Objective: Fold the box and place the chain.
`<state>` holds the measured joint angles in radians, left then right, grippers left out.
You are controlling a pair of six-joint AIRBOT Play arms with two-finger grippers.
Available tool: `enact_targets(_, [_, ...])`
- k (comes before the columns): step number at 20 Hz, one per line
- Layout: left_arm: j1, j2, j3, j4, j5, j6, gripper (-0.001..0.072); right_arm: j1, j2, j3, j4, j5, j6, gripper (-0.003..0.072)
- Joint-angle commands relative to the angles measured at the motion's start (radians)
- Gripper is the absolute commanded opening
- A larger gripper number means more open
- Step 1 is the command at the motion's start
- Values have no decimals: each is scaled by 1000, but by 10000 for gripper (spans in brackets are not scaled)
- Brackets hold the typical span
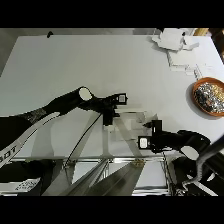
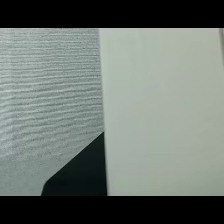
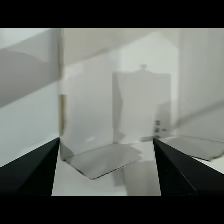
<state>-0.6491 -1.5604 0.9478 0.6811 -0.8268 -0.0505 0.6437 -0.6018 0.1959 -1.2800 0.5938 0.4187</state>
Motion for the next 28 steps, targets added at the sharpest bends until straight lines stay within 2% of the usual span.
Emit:
enact_targets(1, [-1,-1,0,0,0,0,12,-65,-36,67,5,-34,-6,646])
enact_targets(6, [-1,-1,0,0,0,0,12,-150,-95,115,6,-31,-36,646])
enact_targets(8, [-1,-1,0,0,0,0,12,-195,-114,125,62,-10,-57,646])
enact_targets(13, [-1,-1,0,0,0,0,12,-348,-126,129,378,98,-431,646])
enact_targets(20, [-1,-1,0,0,0,0,12,-520,-278,138,657,262,-845,645])
enact_targets(24, [-1,-1,0,0,0,0,12,-610,-390,196,658,294,-865,645])
enact_targets(28, [-1,-1,0,0,0,0,12,-627,-485,257,697,333,-874,645])
